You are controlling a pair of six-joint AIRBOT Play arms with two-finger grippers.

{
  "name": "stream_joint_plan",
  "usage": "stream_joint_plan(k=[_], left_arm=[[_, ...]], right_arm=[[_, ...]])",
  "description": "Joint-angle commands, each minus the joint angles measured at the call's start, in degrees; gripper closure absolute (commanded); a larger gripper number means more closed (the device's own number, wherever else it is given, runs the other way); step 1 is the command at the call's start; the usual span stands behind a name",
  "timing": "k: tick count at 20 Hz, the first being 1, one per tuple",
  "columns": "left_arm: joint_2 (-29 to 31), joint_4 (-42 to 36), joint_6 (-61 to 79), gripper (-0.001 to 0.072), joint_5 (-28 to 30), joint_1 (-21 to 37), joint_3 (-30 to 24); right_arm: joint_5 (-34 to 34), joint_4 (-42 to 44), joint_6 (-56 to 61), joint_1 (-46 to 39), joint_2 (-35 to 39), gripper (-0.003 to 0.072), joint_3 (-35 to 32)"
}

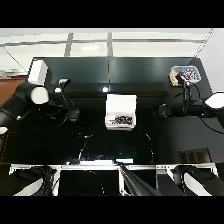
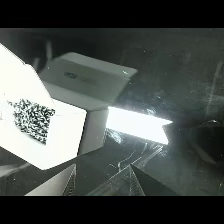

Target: Fold the box and place the chain.

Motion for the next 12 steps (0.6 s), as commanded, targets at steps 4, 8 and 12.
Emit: stream_joint_plan(k=[4,8,12], left_arm=[[-2.9,-34.3,60.0,-0.0003,7.7,10.0,-11.1],[-4.2,-35.6,92.4,-0.0003,17.3,1.3,-11.1],[-7.7,-35.9,109.5,0.0001,25.3,-5.9,-9.7]], right_arm=[[0.1,0.4,0.9,0.0,0.0,0.0281,0.0],[0.6,1.0,1.3,0.0,0.0,0.0281,0.0],[3.8,2.0,0.8,1.1,0.1,0.0281,0.0]])
